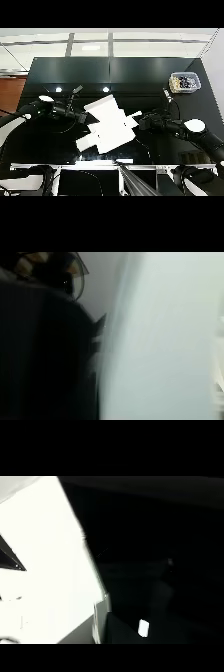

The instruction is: Fold the box and place the chain.

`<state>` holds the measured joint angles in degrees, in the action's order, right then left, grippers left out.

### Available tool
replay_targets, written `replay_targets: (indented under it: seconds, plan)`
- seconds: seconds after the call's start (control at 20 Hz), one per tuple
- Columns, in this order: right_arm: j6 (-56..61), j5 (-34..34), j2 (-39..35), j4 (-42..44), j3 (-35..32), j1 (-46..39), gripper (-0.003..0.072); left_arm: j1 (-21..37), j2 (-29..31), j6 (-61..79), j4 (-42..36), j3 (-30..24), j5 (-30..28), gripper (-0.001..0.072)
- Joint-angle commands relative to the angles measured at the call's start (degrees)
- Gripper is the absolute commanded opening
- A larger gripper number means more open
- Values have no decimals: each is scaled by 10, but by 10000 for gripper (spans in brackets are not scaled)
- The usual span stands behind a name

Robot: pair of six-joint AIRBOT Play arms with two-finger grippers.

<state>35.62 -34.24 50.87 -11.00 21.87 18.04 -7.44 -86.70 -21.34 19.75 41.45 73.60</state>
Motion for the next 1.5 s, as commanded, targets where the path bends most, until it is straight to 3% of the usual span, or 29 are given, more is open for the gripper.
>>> replay_targets:
  seconds: [0.0, 0.05, 0.2, 0.3, 0.4, 0.45, 0.55, 0.65, 0.95, 1.2, 1.45]
  plan:
    - [21, -2, -1, -3, 9, -24, 594, 0, 0, 7, 15, 7, 7, 26]
    - [22, -30, -2, -22, 22, -48, 637, 0, 2, 7, 27, 14, 13, 25]
    - [21, -189, -2, -189, 103, -126, 637, -5, 28, 9, 101, 47, 13, 21]
    - [21, -278, -2, -302, 148, -139, 636, -31, 68, 39, 177, 60, -21, 20]
    - [7, -307, -2, -351, 152, -124, 635, -82, 117, 136, 197, 55, -54, 20]
    - [-7, -306, -2, -365, 150, -107, 635, -113, 140, 201, 200, 51, -86, 21]
    - [-21, -263, 0, -377, 149, -63, 635, -152, 153, 230, 214, 37, -207, 26]
    - [-57, -202, 0, -377, 145, -19, 635, -161, 136, 231, 205, 26, -256, 26]
    - [-172, -128, 4, -386, 107, 70, 635, -160, 75, 249, 199, 26, -236, 25]
    - [-186, -102, 7, -437, 68, 100, 635, -160, 66, 257, 199, 27, -238, 25]
    - [-226, -76, 62, -418, 57, 145, 635, -160, 66, 257, 199, 28, -238, 26]
